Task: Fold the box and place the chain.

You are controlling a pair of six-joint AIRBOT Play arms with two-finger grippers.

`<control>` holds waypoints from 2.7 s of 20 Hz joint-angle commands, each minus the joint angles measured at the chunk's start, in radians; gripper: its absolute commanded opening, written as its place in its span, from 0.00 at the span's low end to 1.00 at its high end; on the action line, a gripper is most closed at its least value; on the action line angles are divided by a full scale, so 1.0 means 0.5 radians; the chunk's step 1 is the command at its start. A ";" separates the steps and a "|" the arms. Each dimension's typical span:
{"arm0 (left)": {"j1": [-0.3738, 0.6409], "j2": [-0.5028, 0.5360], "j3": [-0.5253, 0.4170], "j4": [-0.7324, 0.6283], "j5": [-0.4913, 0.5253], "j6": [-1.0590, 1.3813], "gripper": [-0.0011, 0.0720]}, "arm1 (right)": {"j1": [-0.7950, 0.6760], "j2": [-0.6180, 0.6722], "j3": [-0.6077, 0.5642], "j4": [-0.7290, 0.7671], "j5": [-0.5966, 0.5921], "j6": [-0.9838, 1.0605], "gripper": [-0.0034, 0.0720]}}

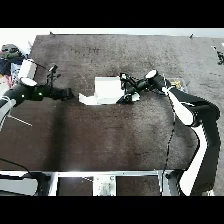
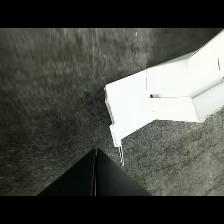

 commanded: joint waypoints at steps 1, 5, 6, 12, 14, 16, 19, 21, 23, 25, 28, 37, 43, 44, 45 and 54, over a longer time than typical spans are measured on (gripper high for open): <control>-0.056 -0.124 -0.029 -0.150 0.011 0.019 0.03 | 0.001 -0.002 -0.001 0.000 0.001 0.000 0.59; -0.159 -0.258 -0.029 -0.328 0.092 0.079 0.03 | 0.001 -0.002 -0.001 0.000 0.001 0.000 0.59; -0.184 -0.272 -0.029 -0.339 0.107 0.080 0.03 | 0.001 -0.002 -0.001 0.000 0.001 0.000 0.59; -0.272 -0.275 0.021 -0.504 0.144 0.231 0.03 | 0.001 -0.002 -0.001 0.000 0.002 0.000 0.59; -0.272 -0.275 0.093 -0.501 0.083 0.231 0.04 | 0.001 -0.002 -0.001 0.000 0.001 0.000 0.59; -0.272 -0.275 0.145 -0.508 0.039 0.230 0.51 | 0.001 -0.002 -0.001 0.000 0.001 0.000 0.59; -0.288 -0.275 0.175 -0.536 0.008 0.230 0.51 | 0.001 -0.002 -0.001 0.000 0.001 0.000 0.59; -0.321 -0.275 0.191 -0.538 0.023 0.229 0.51 | 0.001 -0.002 -0.001 0.000 -0.001 0.000 0.59; -0.351 -0.275 0.204 -0.538 0.046 0.229 0.51 | 0.001 -0.001 -0.001 0.000 0.000 0.000 0.59; -0.366 -0.275 0.227 -0.538 0.049 0.227 0.51 | 0.001 -0.002 -0.001 0.000 0.001 0.000 0.59; -0.402 -0.275 0.233 -0.537 0.085 0.156 0.51 | 0.001 -0.002 -0.001 0.000 0.001 0.000 0.59; -0.539 -0.275 0.385 -0.140 0.172 -0.326 0.51 | 0.001 -0.002 -0.001 0.000 0.001 0.000 0.59; -0.654 -0.277 0.509 0.378 0.223 -0.892 0.51 | 0.001 -0.002 -0.001 0.000 0.000 0.000 0.59; -0.672 -0.277 0.536 0.480 0.220 -1.001 0.51 | 0.001 -0.002 -0.001 0.000 0.000 0.000 0.59; -0.699 -0.277 0.565 0.587 0.217 -1.125 0.51 | 0.001 -0.002 -0.001 0.000 0.001 0.000 0.59; -0.874 -0.565 1.047 1.199 -0.273 -1.827 0.51 | 0.001 -0.002 -0.001 0.000 0.001 0.000 0.59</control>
